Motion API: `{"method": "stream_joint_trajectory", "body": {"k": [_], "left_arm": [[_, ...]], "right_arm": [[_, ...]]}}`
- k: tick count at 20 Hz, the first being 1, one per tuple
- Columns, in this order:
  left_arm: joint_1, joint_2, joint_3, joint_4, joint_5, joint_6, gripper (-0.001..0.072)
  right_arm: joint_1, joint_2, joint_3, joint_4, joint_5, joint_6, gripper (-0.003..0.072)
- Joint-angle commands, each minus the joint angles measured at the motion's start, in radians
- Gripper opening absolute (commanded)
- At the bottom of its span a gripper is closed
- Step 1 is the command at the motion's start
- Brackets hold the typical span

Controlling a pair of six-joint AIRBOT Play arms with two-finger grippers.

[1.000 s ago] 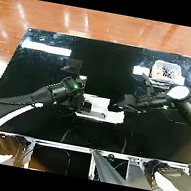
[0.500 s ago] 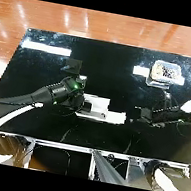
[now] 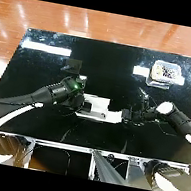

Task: Fold the box and place the chain.

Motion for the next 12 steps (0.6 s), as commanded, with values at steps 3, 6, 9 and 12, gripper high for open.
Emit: {"method": "stream_joint_trajectory", "body": {"k": [3, 6, 9, 12], "left_arm": [[0.000, 0.000, 0.000, 0.000, 0.002, 0.001, 0.0024], [0.000, 0.000, 0.000, 0.000, 0.002, 0.001, 0.0024], [0.000, 0.000, 0.000, 0.000, 0.002, 0.000, 0.0023], [0.000, 0.000, 0.000, 0.000, 0.002, 0.000, 0.0024]], "right_arm": [[0.048, -0.010, 0.067, 0.052, 0.015, -0.021, 0.0383], [0.053, -0.010, 0.094, 0.072, 0.061, -0.023, 0.0384], [0.056, -0.010, 0.104, 0.074, 0.084, -0.024, 0.0390], [0.056, -0.010, 0.108, 0.075, 0.124, -0.029, 0.0618]]}}
